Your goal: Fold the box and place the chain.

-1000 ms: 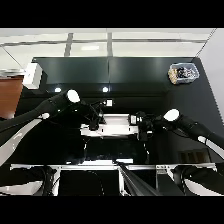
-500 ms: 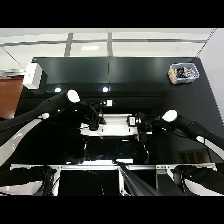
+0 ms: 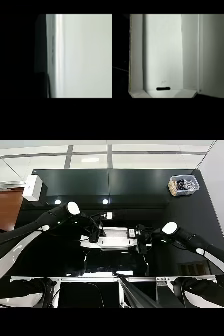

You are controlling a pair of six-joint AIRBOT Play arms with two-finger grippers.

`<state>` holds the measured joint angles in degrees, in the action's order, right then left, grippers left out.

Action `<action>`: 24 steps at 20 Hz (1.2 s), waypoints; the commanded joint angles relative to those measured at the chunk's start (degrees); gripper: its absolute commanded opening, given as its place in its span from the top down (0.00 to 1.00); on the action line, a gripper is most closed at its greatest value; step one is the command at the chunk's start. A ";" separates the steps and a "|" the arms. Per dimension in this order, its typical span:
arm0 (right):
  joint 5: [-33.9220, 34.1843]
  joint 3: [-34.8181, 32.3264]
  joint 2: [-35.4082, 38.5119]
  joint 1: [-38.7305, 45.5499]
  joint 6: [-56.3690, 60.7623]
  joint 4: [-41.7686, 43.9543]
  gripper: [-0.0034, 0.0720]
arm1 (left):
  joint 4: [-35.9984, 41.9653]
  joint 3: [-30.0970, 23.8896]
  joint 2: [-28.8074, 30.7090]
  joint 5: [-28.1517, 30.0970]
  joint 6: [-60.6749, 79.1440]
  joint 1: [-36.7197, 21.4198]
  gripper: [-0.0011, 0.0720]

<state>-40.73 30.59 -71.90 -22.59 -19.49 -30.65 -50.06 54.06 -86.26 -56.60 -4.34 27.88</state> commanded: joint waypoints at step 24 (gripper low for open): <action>0.02 0.02 -0.04 -0.04 0.04 -0.07 0.61 | 36.24 -15.17 15.30 10.88 -23.04 -4.42 0.95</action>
